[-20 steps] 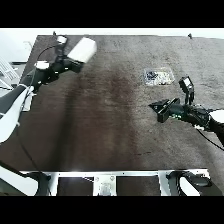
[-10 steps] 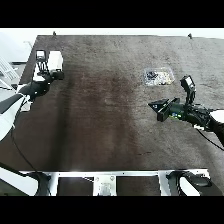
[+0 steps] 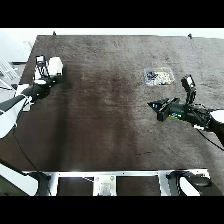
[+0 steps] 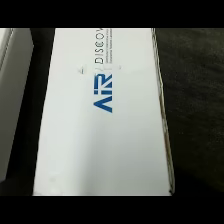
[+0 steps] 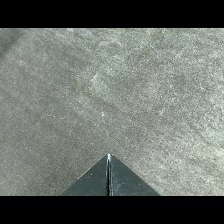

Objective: Fold the box and place the chain.

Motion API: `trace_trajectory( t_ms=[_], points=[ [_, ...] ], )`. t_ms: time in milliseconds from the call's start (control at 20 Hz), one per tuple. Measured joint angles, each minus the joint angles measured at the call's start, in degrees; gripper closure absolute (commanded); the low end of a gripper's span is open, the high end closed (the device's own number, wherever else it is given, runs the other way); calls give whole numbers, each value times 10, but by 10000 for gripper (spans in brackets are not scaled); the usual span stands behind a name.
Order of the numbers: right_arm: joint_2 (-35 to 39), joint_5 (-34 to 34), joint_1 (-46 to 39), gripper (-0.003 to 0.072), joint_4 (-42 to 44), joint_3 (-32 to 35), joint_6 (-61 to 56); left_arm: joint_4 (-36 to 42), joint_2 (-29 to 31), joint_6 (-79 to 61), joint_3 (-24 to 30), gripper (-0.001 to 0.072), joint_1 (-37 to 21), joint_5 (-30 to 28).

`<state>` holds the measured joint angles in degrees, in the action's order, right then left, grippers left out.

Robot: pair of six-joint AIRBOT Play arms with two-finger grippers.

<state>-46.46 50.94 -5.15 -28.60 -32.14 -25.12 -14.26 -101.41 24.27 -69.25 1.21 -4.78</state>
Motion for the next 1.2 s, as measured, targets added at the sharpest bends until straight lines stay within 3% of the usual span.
trace_trajectory(
  t_ms=[100, 150, 200, 400, 450, 1050, 1200],
  points=[
    [0, 0, 0, 673, 1, 0, 0, -2, -1, 0, 0, 670, 0, 0],
    [0, 0, 0, 674, 1, 0, 0, -2, -1, 0, 0, 512, 0, 0],
    [0, 0, 0, 674, 1, 0, 0, -2, -1, -2, 0, 461, 0, 1],
    [0, 0, 0, 674, 2, 0, 0, -4, -2, -21, -1, 439, 0, 26],
    [0, 0, 0, 674, 2, 0, 0, -5, -2, -24, -1, 357, 0, 29],
    [0, 0, 0, 674, 1, 0, 0, -6, -2, -37, -1, 356, 0, 58],
    [0, 0, 0, 674, 1, 0, 0, -6, -2, -37, -1, 291, 0, 58]
  ],
)
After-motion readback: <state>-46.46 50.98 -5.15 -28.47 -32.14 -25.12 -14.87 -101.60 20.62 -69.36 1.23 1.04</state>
